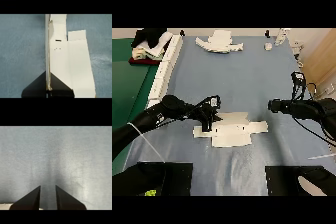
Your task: Fold the box.
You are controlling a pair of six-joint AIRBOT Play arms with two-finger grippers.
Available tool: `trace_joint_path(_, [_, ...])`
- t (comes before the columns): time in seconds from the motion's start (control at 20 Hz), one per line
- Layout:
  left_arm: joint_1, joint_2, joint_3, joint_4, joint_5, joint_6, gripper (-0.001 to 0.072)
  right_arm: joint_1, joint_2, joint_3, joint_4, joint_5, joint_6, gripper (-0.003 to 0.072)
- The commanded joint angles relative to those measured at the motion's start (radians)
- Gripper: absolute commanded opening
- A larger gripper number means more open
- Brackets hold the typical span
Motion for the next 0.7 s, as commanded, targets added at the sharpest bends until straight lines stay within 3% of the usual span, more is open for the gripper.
trace_joint_path(0.0, [-0.027,-0.023,0.0,-0.004,-0.013,0.024,0.0011,0.0,0.0,0.0,0.006,0.013,0.0,0.0303])
trace_joint_path(0.3, [-0.053,-0.097,-0.003,-0.046,-0.01,0.025,0.0011,0.0,0.0,0.0,0.022,0.016,0.0,0.0303])
trace_joint_path(0.65, [-0.053,-0.098,-0.026,-0.047,-0.043,0.026,0.0011,0.0,0.0,0.0,0.032,0.015,0.0,0.0303])
